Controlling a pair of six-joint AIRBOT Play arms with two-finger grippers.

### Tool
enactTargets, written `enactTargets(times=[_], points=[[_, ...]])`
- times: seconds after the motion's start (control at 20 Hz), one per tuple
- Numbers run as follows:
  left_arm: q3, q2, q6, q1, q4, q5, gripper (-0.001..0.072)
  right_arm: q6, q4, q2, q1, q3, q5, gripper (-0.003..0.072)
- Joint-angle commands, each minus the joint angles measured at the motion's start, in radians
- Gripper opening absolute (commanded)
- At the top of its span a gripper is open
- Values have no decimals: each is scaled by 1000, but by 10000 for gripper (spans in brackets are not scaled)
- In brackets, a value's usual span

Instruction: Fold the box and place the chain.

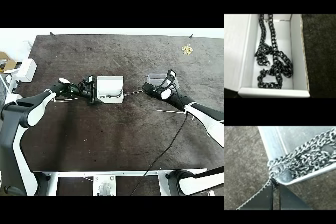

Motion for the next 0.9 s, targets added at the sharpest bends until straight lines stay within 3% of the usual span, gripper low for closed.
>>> enactTargets(times=[0.0,0.1,0.15,0.35,0.6,0.85], points=[[0,-1,0,0,0,0,226,0,2,-6,2,0,-8,79],[0,-1,0,0,0,0,226,0,2,-6,2,0,-14,59],[0,-1,0,0,0,0,226,1,6,-3,2,1,-10,4],[0,-1,0,0,0,0,226,-11,0,72,10,0,31,3],[0,-1,0,0,0,0,226,-23,-48,289,74,5,58,2],[0,-1,0,0,0,0,226,-119,-49,401,250,140,32,1]])
